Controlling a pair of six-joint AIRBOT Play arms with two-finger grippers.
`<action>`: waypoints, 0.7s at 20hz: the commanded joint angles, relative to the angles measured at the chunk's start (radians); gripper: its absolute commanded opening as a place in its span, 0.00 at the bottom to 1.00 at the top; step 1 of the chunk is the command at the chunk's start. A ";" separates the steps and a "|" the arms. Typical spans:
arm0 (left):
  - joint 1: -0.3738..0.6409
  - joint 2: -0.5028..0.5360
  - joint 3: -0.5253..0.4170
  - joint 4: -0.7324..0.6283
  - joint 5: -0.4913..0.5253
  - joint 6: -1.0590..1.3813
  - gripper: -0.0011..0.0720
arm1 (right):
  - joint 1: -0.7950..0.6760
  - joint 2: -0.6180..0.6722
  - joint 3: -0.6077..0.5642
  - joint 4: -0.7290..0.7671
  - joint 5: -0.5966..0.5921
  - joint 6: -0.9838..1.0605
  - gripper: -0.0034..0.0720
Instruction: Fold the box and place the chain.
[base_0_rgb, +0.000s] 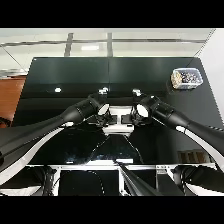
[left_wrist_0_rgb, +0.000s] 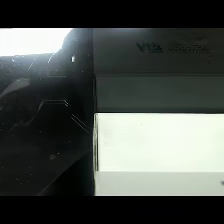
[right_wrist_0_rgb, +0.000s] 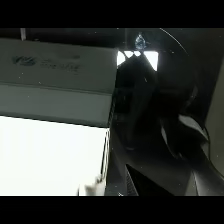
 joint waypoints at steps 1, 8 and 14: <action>0.000 -0.001 0.001 0.000 -0.001 0.000 0.05 | 0.003 -0.057 0.050 -0.018 0.077 0.012 0.46; 0.000 -0.001 0.001 0.000 -0.002 0.000 0.05 | 0.008 -0.084 0.050 -0.008 0.080 0.013 0.07; 0.000 -0.001 0.001 0.000 -0.002 0.000 0.05 | 0.007 -0.083 0.050 0.001 0.096 0.016 0.33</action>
